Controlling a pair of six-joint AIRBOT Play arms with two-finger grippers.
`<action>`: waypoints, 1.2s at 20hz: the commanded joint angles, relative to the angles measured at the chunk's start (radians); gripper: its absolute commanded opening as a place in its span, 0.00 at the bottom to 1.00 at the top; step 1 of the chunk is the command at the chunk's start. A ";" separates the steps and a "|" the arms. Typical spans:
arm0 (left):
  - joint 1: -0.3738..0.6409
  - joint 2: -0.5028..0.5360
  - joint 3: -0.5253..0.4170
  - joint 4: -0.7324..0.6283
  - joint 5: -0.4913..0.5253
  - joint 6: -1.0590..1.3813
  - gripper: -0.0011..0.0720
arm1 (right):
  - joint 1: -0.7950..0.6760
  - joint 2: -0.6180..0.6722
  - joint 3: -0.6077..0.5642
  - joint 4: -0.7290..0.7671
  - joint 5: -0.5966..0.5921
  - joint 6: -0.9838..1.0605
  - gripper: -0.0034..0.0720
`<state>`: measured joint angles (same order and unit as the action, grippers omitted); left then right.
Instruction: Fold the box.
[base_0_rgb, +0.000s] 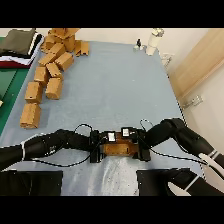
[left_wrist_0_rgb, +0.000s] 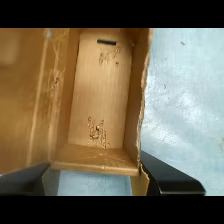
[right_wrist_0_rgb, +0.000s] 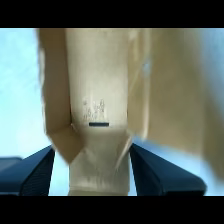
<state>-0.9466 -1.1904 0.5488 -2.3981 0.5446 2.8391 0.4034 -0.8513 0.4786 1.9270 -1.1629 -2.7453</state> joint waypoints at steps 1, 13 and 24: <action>0.001 0.000 0.001 0.001 0.003 -0.001 0.65 | 0.000 0.116 0.004 -0.082 -0.005 0.035 0.99; 0.001 0.000 0.001 0.001 0.003 -0.001 0.65 | 0.000 0.468 0.004 0.144 -0.098 0.724 0.52; 0.001 0.000 0.001 0.001 0.003 -0.001 0.65 | 0.002 0.480 -0.013 0.200 -0.066 1.689 0.14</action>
<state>-0.9459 -1.1904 0.5488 -2.3978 0.5472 2.8384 0.4042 -0.3599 0.4694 2.0884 -1.2633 -1.2388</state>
